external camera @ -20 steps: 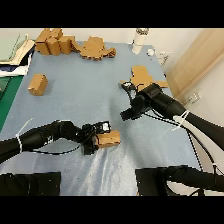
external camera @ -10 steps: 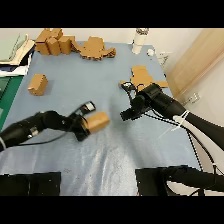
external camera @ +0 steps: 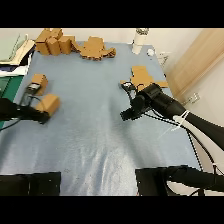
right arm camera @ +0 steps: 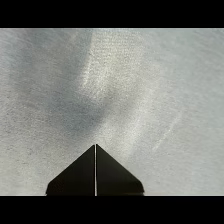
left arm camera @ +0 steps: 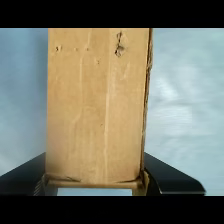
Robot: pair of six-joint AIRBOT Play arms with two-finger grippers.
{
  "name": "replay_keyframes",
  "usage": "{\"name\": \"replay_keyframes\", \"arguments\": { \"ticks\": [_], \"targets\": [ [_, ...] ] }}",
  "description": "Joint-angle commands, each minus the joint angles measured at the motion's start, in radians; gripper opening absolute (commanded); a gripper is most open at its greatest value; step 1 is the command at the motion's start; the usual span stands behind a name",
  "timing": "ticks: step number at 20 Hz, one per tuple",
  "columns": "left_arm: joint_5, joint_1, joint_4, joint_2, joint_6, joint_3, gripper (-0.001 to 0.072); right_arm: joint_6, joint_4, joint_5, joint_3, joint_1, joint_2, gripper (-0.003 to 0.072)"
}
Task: Fold the box.
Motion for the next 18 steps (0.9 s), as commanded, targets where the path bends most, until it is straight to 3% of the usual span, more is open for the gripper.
{"name": "replay_keyframes", "arguments": {
  "ticks": [1, 6, 9, 14, 18],
  "targets": [
    [0.0, 0.203, 0.044, -0.007, -0.072, 0.0, 0.0473, 0.0, 0.0, 0.0, 0.001, 0.0, -0.001, 0.0003],
    [0.083, 0.201, 0.019, -0.08, -0.075, 0.011, 0.0473, 0.0, 0.0, 0.0, 0.001, 0.0, -0.001, 0.0003],
    [0.148, 0.167, -0.018, -0.153, -0.082, 0.065, 0.0473, 0.0, 0.0, -0.001, 0.001, 0.0, -0.001, 0.0003],
    [0.244, 0.093, -0.051, -0.355, -0.136, 0.27, 0.0473, 0.0, 0.0, -0.001, 0.001, 0.0, -0.001, 0.0003],
    [0.236, 0.08, -0.05, -0.553, -0.205, 0.496, 0.0473, 0.0, 0.0, -0.001, 0.001, 0.0, -0.001, 0.0003]
  ]
}}
